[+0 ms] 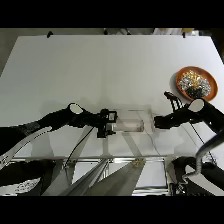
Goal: Fold the box and place the chain.
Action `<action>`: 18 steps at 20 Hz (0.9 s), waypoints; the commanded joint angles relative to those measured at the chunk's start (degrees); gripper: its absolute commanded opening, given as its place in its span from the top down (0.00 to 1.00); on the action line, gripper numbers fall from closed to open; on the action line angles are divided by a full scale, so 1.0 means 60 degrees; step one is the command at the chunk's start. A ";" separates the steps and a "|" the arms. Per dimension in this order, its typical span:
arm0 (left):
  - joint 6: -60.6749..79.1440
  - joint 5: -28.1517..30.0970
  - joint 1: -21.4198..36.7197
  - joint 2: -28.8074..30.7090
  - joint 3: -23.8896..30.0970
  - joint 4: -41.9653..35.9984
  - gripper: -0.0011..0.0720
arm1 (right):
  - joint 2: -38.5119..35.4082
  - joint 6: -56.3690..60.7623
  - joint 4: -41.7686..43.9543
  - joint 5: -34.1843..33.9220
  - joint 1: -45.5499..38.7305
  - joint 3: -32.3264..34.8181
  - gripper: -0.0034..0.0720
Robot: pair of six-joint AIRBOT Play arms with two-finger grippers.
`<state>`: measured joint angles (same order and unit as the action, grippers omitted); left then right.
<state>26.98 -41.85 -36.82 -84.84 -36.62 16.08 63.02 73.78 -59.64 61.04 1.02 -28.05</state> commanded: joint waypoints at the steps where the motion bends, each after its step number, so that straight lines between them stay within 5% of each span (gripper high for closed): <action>1: 0.0000 0.0004 0.0004 0.0004 -0.0004 0.0000 0.53 | 0.0000 0.0160 -0.0193 -0.0025 -0.0270 -0.0004 0.93; 18: 0.0000 0.0004 0.0004 0.0004 -0.0004 0.0000 0.53 | 0.0004 -0.0127 -0.0011 0.0069 -0.0703 0.0273 0.93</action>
<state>26.98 -41.85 -36.82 -84.84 -36.62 16.08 63.02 73.10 -60.38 61.76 -3.16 -26.59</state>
